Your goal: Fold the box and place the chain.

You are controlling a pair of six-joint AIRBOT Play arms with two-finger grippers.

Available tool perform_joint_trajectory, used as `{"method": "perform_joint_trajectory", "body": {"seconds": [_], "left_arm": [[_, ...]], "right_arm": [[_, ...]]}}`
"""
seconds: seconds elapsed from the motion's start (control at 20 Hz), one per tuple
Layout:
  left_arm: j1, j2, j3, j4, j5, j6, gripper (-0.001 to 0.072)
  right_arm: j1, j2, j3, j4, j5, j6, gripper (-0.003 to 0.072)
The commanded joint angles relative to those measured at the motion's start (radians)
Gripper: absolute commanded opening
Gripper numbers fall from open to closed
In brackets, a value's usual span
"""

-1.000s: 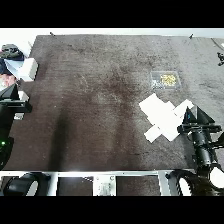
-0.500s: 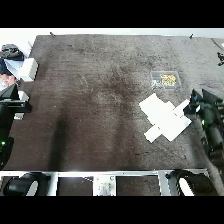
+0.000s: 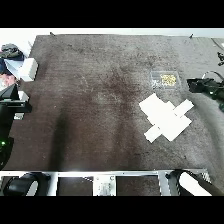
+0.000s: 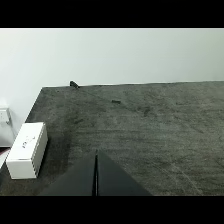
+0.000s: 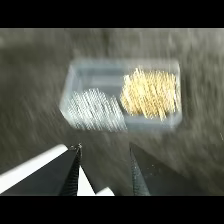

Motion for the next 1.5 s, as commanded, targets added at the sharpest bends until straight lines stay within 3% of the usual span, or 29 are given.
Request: {"method": "perform_joint_trajectory", "body": {"seconds": [0.0, 0.4, 0.6, 0.8, 0.95, 1.45], "left_arm": [[0.000, 0.001, 0.000, 0.000, 0.000, 0.000, 0.0012], [0.000, 0.001, 0.000, 0.000, 0.000, 0.000, 0.0012], [0.000, 0.001, 0.000, 0.000, 0.000, 0.000, 0.0012], [0.000, 0.001, 0.000, 0.000, 0.000, 0.000, 0.0012], [0.000, 0.001, 0.000, 0.000, 0.000, 0.000, 0.0012], [0.000, 0.001, 0.000, 0.000, 0.000, 0.001, 0.0012]], "right_arm": [[-0.106, -0.209, 0.241, -0.264, 0.301, 0.110, 0.0355], [-0.127, -0.682, 0.777, -0.530, 0.695, 0.100, 0.0356], [-0.127, -0.853, 0.951, -0.544, 0.759, 0.025, 0.0358], [-0.127, -0.920, 0.982, -0.489, 0.808, 0.019, 0.0359], [-0.127, -0.945, 0.980, -0.460, 0.875, -0.007, 0.0430], [-0.126, -0.946, 0.917, -0.514, 1.006, -0.018, 0.0427]]}}
